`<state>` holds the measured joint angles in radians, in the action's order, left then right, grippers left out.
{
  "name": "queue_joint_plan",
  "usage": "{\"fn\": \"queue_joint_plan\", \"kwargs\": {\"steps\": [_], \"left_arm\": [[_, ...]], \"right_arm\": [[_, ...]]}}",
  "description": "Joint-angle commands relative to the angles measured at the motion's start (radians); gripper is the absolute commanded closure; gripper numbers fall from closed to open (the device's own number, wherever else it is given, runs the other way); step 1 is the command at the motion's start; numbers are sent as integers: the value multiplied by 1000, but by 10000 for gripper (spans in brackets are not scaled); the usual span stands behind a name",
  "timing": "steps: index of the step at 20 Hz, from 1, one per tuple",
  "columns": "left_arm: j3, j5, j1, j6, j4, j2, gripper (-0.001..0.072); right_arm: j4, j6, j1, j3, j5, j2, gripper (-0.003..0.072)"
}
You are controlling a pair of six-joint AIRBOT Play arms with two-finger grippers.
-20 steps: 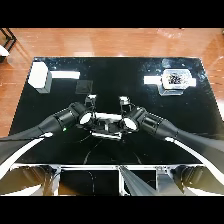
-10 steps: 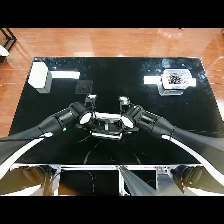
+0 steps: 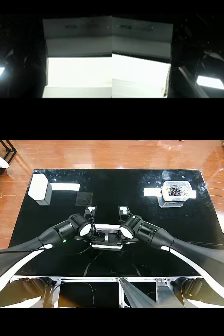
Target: Fold the box and place the chain.
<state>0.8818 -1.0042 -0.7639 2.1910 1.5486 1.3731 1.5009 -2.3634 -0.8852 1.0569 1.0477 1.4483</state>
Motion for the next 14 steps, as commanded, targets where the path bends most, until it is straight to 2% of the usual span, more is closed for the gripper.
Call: {"fn": "queue_joint_plan", "kwargs": {"steps": [1,2,4,5,14], "left_arm": [[0,0,-1,-3,2,1,681],[0,0,-1,-3,2,1,681],[0,0,-1,-3,2,1,681],[0,0,-1,-3,2,1,681],[0,0,-1,-3,2,1,681]], "right_arm": [[0,0,-1,3,-10,0,437],[0,0,-1,3,-10,0,404],[0,0,-1,3,-8,0,403],[0,0,-1,3,-8,1,331],[5,-20,2,3,-1,52,329]]}}
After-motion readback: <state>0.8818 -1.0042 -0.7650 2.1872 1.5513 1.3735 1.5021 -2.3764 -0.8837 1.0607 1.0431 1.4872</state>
